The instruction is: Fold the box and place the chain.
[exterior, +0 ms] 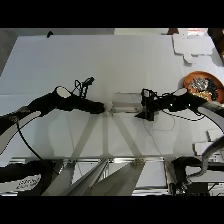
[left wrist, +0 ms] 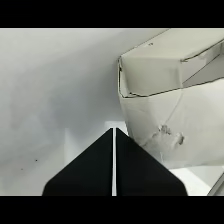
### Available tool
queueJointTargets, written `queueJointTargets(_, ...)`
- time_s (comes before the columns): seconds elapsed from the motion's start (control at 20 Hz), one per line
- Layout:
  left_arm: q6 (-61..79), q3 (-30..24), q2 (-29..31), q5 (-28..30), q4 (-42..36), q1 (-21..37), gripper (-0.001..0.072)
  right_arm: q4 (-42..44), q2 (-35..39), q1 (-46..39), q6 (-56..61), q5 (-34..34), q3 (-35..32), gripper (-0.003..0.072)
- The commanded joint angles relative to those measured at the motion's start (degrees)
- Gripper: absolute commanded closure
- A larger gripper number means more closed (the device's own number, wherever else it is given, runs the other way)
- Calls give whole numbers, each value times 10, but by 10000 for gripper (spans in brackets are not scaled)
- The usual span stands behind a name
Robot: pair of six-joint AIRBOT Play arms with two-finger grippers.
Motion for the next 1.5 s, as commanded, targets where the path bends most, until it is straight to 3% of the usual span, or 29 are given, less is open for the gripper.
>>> queueJointTargets(0.0,0,0,10,-12,-8,0,630,0,0,0,0,0,0,186)
queueJointTargets(0.05,0,0,10,-21,-15,0,561,0,0,0,0,0,0,186)
queueJointTargets(0.1,0,0,12,-27,-24,0,554,0,0,0,0,0,0,186)
queueJointTargets(0.55,0,0,13,-21,-89,0,554,0,0,0,0,0,0,186)
queueJointTargets(1.25,0,0,20,8,-117,-5,551,0,0,0,0,0,0,186)
queueJointTargets(1.3,2,0,20,9,-118,-8,527,0,0,0,0,0,0,186)
queueJointTargets(1.4,24,0,20,9,-118,-14,341,0,0,0,0,0,0,186)
queueJointTargets(1.45,30,0,20,11,-118,-18,333,0,0,0,0,0,0,186)
